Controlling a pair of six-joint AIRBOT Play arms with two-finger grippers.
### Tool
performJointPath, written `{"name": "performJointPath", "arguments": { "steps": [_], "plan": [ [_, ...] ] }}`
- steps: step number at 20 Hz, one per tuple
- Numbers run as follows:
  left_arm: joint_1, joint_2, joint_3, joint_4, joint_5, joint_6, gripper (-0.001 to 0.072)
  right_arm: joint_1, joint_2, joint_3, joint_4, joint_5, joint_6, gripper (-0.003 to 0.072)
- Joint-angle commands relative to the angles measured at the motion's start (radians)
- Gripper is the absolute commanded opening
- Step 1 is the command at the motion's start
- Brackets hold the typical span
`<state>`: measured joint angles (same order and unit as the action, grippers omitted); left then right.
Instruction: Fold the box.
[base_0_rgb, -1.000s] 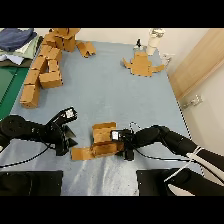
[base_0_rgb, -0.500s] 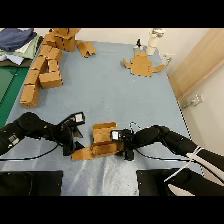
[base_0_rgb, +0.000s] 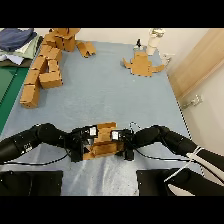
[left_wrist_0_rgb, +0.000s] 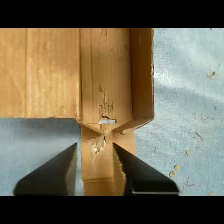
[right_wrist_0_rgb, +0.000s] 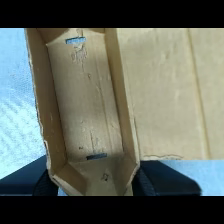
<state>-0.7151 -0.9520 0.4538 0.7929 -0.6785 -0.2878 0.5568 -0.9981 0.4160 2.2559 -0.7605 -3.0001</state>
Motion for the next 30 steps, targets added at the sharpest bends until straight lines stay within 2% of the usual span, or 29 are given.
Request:
{"name": "performJointPath", "arguments": {
  "steps": [1, 4, 5, 6, 14, 20, 21, 23, 30],
  "plan": [
    [-0.049, -0.002, -0.004, 0.014, 0.032, -0.058, 0.0291, 0.000, 0.000, 0.000, 0.000, 0.000, 0.000, 0.0556],
    [-0.058, -0.002, -0.004, -0.017, 0.034, -0.058, 0.0286, 0.000, 0.000, 0.000, 0.000, 0.000, 0.000, 0.0556],
    [-0.058, -0.002, -0.004, -0.032, 0.037, -0.056, 0.0206, 0.000, 0.000, 0.000, 0.000, 0.000, 0.000, 0.0556],
    [-0.058, -0.002, -0.004, -0.044, 0.041, -0.045, 0.0164, 0.000, 0.000, 0.000, 0.000, 0.000, 0.000, 0.0556],
    [-0.058, -0.058, -0.007, -0.211, 0.079, 0.103, 0.0163, 0.000, 0.000, 0.000, 0.000, 0.000, 0.000, 0.0556],
    [-0.058, -0.072, -0.007, -0.212, 0.123, 0.170, 0.0165, 0.000, 0.000, 0.000, 0.000, 0.000, 0.000, 0.0556],
    [-0.058, -0.072, -0.007, -0.213, 0.122, 0.170, 0.0194, 0.000, 0.000, 0.000, 0.000, 0.000, 0.000, 0.0557],
    [-0.058, -0.072, -0.007, -0.214, 0.123, 0.169, 0.0476, 0.000, 0.000, 0.000, 0.000, 0.000, 0.000, 0.0556],
    [-0.058, -0.072, -0.007, -0.226, 0.121, 0.169, 0.0479, 0.000, 0.000, 0.000, 0.000, 0.000, 0.000, 0.0556]
  ]
}}
